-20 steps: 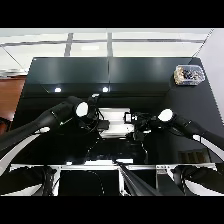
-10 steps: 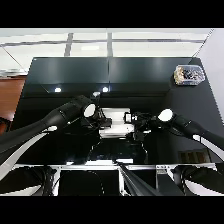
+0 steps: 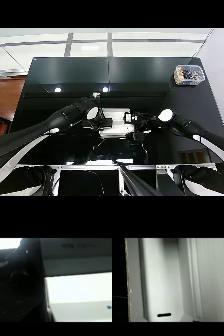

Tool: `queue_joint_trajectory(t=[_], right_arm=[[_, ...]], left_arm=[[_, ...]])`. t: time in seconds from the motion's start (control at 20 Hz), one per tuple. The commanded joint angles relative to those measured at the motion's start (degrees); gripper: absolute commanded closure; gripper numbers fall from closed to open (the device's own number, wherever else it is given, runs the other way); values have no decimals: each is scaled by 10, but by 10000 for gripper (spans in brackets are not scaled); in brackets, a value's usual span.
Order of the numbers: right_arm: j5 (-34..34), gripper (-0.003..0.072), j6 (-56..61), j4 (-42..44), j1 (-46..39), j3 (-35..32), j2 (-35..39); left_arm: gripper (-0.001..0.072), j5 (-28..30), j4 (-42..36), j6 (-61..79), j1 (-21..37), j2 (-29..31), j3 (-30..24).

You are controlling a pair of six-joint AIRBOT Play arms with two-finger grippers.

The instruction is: Fold the box and place the chain.

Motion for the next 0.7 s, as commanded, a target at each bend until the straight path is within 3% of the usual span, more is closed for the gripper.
queue_joint_trajectory(t=[0.0, 0.2, 0.25, 0.3, 0.35, 0.65], right_arm=[[0, 269, -1, -1, 0, 0, 0], [0, 269, -1, -1, 0, 0, 0], [0, 269, -1, -1, 0, 0, 0], [0, 269, -1, -1, 0, 0, 0], [0, 269, -1, -1, 0, 0, 0], [0, 269, -1, -1, 0, 0, 0]], left_arm=[[689, 3, -5, 0, -2, 0, 1], [679, 4, -7, 0, -2, 0, 1], [486, 4, -8, -1, -2, 0, 1], [229, 3, -8, 0, -2, 0, 2], [159, 2, -7, 0, -2, 0, 4], [225, -50, 55, -13, -8, -13, 26]])
